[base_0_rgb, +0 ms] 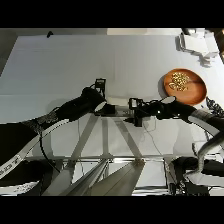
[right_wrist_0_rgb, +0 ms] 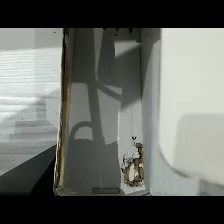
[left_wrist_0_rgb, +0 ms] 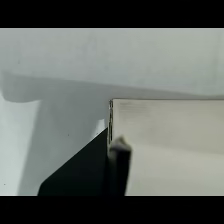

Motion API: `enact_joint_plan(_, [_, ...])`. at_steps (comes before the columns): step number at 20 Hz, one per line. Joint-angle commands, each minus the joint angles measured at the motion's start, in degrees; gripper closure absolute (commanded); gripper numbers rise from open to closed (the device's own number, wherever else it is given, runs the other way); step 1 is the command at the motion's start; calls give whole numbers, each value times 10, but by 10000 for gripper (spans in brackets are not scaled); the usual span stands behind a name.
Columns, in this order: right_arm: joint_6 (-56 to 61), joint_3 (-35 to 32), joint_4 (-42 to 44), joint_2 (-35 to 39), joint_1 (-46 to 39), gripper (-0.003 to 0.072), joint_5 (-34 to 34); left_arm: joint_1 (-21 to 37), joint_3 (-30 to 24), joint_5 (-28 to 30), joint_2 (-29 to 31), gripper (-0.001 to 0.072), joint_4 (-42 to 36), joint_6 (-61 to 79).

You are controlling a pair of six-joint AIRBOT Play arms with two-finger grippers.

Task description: Fold the box and place the chain.

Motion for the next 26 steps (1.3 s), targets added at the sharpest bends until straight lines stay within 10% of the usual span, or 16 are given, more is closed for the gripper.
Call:
enact_joint_plan(1, [0,0,1,0,0,229,-1,5,1,-24,12,651,10,-8])
enact_joint_plan(4, [0,0,1,0,0,229,-1,16,1,-19,48,361,10,7])
enact_joint_plan(14, [0,0,1,0,0,229,-1,75,-12,-34,225,349,-57,350])
enact_joint_plan(17, [0,0,1,0,0,229,-1,141,-93,40,290,147,-131,592])
enact_joint_plan(19, [0,0,1,0,0,229,-1,188,-170,90,317,140,-212,774])
enact_joint_plan(25, [0,0,1,0,0,229,-1,313,-218,46,225,123,-499,1283])
enact_joint_plan(26, [0,0,1,0,0,229,-1,332,-218,37,197,28,-556,1353])
